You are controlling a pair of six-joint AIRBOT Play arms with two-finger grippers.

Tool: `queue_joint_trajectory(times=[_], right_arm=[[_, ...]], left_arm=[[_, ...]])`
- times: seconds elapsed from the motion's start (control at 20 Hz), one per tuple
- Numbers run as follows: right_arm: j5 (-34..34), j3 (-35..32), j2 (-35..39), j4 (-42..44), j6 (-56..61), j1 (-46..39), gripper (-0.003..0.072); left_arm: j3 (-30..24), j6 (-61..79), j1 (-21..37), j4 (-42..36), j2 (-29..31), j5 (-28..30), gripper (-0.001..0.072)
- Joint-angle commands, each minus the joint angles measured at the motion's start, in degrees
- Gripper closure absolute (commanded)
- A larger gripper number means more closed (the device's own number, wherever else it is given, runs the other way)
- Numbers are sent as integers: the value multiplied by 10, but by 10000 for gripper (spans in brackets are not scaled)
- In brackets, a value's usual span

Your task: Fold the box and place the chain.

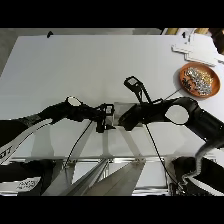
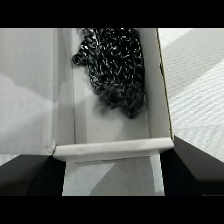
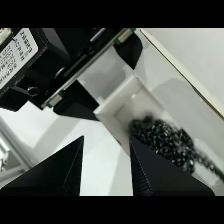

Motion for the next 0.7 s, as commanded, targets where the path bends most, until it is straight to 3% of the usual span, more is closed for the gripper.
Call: queue_joint_trajectory(times=[0.0, 0.15, 0.45, 0.65], right_arm=[[14, 39, 7, -39, -22, -3, 373], [71, 105, 8, -90, -2, -66, 386], [76, 111, -23, -198, -2, -260, 668], [78, 79, -69, -209, 0, -308, 668]], left_arm=[[0, 0, 0, 0, 0, 0, 505], [0, 0, 0, 0, 0, 0, 505], [0, 0, 0, 0, 0, 0, 505], [0, 0, 0, 0, 0, 0, 505]])
